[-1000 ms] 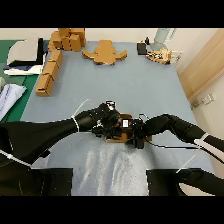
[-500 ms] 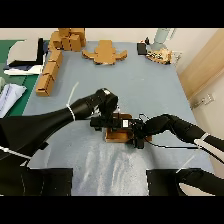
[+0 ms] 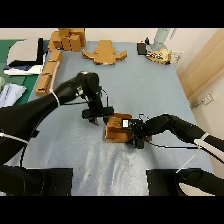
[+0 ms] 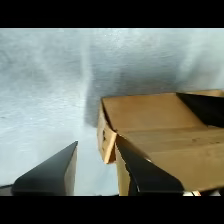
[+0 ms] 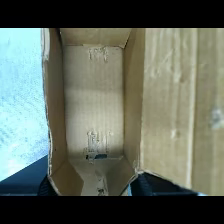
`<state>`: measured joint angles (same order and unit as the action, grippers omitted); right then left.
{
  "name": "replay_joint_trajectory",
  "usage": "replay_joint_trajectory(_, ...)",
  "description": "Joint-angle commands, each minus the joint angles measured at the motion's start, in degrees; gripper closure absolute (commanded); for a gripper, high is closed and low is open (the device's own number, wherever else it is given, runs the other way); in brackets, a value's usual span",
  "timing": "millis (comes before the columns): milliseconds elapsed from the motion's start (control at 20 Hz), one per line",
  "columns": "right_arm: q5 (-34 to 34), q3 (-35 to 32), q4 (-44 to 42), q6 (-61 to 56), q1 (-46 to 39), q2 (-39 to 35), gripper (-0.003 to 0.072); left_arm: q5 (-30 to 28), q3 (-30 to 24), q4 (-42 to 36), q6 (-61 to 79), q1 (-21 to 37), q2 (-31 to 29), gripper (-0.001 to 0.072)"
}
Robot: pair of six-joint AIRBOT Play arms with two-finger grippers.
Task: Fold the box.
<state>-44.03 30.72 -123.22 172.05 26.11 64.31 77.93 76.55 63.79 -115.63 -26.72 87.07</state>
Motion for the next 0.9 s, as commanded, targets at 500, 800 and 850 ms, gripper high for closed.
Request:
replay_joint_trajectory(500, 0.0, 0.0, 0.0, 0.0, 0.0, 0.0, 0.0188, 2.9, 1.6, -11.0, 50.2, 16.7, 0.0, 0.0696)
replay_joint_trajectory(800, 0.0, 0.0, 0.0, 0.0, 0.0, 0.0, 0.0188, -6.7, -6.9, -12.1, 41.7, 10.0, -1.2, 0.0698)
replay_joint_trajectory(850, 0.0, 0.0, 0.0, 0.0, 0.0, 0.0, 0.0187, -9.6, -9.4, -10.2, 38.1, 8.9, -3.0, 0.0698)
